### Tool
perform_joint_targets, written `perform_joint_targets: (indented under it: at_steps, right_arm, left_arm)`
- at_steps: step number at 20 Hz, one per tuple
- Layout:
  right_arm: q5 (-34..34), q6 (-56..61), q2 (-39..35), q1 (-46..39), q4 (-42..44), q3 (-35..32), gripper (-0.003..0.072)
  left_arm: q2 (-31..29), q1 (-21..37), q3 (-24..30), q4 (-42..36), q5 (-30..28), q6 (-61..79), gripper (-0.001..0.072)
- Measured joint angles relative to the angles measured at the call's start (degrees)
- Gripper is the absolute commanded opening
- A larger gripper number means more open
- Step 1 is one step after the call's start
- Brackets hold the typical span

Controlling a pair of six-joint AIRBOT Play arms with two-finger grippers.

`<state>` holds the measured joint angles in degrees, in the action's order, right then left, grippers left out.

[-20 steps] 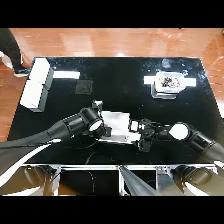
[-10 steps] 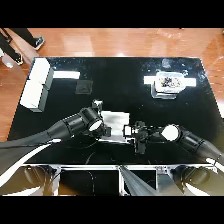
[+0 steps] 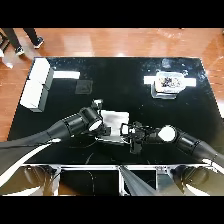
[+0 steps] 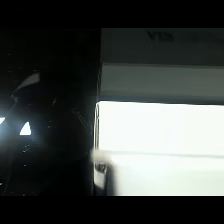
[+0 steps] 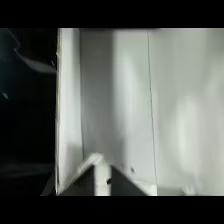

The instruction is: Fold the box and place the chain.

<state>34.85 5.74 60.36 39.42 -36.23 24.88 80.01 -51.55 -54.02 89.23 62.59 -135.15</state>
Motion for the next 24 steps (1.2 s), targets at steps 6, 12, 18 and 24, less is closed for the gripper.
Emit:
perform_joint_targets:
  at_steps: [6,12,18,24]
  right_arm:
    - [-0.42,0.07,0.07,0.50,0.35,0.00,0.0172]
    - [-0.42,0.81,0.07,0.50,0.35,0.07,0.0096]
    - [5.35,10.60,-3.19,-3.85,-5.11,2.40,0.0024]
    - [22.08,37.18,-12.48,-20.85,-10.16,5.55,0.0024]
  left_arm:
    - [0.00,0.00,0.00,-0.15,0.00,-0.09,0.0023]
    - [0.00,0.00,0.00,-0.15,0.07,-0.09,0.0022]
    - [0.00,0.00,0.00,-0.35,-0.46,-0.24,0.0022]
    - [0.00,0.00,0.00,-0.31,-1.70,-0.48,0.0022]
